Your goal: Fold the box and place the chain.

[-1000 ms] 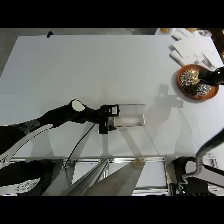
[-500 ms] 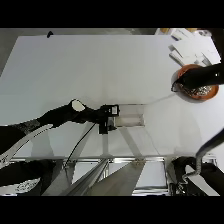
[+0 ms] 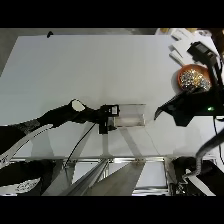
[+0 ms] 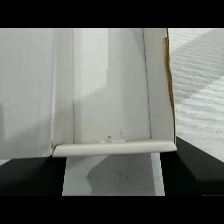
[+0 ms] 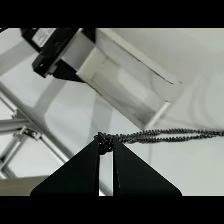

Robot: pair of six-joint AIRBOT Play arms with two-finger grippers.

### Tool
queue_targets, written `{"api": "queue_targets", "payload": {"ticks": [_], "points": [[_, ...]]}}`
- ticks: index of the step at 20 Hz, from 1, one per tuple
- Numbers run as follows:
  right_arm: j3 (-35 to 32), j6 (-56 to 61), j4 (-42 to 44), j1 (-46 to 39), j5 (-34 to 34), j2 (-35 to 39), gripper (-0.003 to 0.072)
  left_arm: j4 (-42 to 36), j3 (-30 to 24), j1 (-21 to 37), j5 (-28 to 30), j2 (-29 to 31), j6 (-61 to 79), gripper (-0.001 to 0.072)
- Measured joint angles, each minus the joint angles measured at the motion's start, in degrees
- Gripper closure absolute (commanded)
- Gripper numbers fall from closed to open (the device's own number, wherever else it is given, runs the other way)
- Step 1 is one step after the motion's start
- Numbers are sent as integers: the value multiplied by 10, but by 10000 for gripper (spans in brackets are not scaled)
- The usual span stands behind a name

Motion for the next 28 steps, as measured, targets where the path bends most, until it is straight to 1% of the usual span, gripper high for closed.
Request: {"api": "queue_targets", "payload": {"ticks": [3, 6, 9, 13, 15, 16, 19, 20, 22, 23, 26, 28], "points": [[-60, -4, 8, 45, -78, -1, 670, 0, 0, 0, 0, 0, 0, 388], [-112, -6, 12, 79, -151, -26, 670, 0, 0, 0, 0, 0, 0, 388], [-144, -8, 13, 110, -209, -76, 670, 0, 0, 0, 0, 0, 0, 388], [-159, -8, 12, 150, -263, -158, 659, 0, 0, 0, 0, 0, 0, 388], [-162, -8, 10, 161, -280, -192, 489, 0, 0, 0, 0, 0, 0, 388], [-163, -8, 6, 165, -284, -203, 463, 0, 0, 0, 0, 0, 0, 388], [-153, -8, -3, 164, -277, -213, 468, 0, 0, 0, 0, 0, 0, 388], [-143, -8, -8, 159, -261, -210, 487, 0, 0, 0, 0, 0, 0, 388], [-116, -5, -26, 138, -220, -197, 651, 0, 0, 0, 0, 0, 0, 388], [-102, -4, -38, 120, -195, -188, 671, 0, 0, 0, 0, 0, 0, 388], [-79, 1, -73, 48, -145, -162, 671, 0, 0, 0, 0, 0, 0, 388], [-75, 20, -96, -4, -126, -155, 671, 0, 0, 0, 0, 0, 0, 388]]}}
